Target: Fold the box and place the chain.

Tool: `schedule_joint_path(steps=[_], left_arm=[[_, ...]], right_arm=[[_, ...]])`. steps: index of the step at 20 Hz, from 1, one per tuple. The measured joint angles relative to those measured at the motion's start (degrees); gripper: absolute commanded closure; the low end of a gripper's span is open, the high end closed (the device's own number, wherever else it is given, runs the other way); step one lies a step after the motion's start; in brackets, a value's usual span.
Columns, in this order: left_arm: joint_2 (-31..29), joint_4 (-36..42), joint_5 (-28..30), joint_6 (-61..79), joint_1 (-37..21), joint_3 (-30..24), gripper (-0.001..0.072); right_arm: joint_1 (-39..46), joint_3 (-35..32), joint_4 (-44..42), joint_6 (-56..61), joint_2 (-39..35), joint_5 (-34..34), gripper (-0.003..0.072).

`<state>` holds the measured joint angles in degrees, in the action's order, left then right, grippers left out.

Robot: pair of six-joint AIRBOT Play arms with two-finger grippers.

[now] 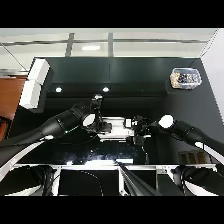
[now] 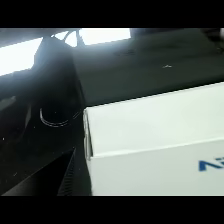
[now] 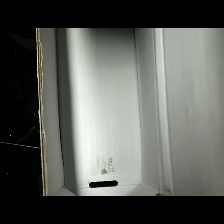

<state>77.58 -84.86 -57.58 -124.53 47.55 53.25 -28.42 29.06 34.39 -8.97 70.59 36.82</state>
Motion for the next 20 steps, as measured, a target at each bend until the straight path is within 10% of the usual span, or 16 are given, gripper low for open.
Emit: schedule_joint_path(steps=[20], left_arm=[[2.67, -1.44, 0.46, -11.30, 1.81, 0.35, 0.0417]], right_arm=[[0.00, 0.00, 0.02, 0.00, 0.00, 0.00, 0.0256]])
